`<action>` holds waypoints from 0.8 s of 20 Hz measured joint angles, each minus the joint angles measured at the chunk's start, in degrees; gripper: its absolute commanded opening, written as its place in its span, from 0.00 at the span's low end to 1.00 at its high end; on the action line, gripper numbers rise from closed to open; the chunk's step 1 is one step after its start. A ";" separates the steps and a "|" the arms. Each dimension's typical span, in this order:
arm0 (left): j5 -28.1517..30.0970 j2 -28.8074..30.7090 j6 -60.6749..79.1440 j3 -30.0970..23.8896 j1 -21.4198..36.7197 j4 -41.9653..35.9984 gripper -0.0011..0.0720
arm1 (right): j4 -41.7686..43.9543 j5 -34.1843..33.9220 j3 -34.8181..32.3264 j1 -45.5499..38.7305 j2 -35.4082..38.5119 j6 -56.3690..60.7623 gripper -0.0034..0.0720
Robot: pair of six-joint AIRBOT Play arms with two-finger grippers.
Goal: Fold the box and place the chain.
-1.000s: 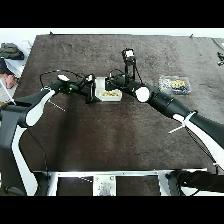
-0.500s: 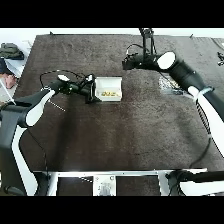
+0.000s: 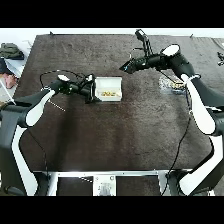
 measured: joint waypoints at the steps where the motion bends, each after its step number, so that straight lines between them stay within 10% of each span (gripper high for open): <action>1: 0.00 0.00 0.02 0.00 -0.02 0.00 0.58 | 0.44 1.46 0.35 0.00 -0.96 -0.98 0.27; 16: 0.00 0.00 0.02 0.00 0.00 0.00 0.58 | -2.51 13.20 1.38 2.97 -4.20 -11.06 0.31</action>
